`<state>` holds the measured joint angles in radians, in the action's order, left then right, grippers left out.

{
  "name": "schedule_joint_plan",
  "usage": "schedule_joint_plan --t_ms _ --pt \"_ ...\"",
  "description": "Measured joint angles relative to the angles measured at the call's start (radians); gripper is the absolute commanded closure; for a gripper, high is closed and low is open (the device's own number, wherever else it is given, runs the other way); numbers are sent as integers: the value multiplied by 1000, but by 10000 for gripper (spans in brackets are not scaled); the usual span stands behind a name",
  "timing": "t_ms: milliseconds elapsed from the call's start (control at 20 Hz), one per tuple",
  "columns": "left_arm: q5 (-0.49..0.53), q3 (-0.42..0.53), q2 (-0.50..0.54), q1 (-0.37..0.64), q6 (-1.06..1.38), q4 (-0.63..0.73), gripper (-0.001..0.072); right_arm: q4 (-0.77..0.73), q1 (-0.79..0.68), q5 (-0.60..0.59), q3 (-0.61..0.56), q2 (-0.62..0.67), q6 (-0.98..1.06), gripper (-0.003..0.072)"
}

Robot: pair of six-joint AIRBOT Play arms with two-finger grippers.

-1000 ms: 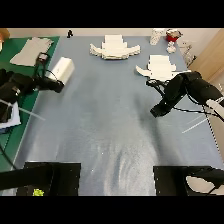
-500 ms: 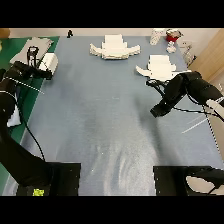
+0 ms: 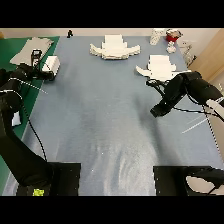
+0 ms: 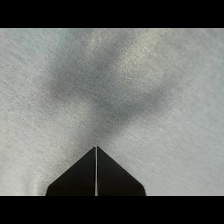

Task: Fold the box.

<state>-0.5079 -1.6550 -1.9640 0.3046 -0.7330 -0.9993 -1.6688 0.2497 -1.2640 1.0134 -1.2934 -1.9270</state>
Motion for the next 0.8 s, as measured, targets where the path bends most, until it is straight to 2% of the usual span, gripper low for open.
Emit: schedule_joint_plan --t_ms 300,350,400,800 --pt "-8 -2 -3 2 3 10 341 0 0 0 0 0 0 680" --pt "-9 -2 -3 2 3 11 278 0 0 0 0 0 0 680" --pt "-10 -2 -3 2 4 11 24 0 0 0 0 0 0 680" --pt "-14 -3 14 3 27 1 7 0 0 0 0 0 0 680"
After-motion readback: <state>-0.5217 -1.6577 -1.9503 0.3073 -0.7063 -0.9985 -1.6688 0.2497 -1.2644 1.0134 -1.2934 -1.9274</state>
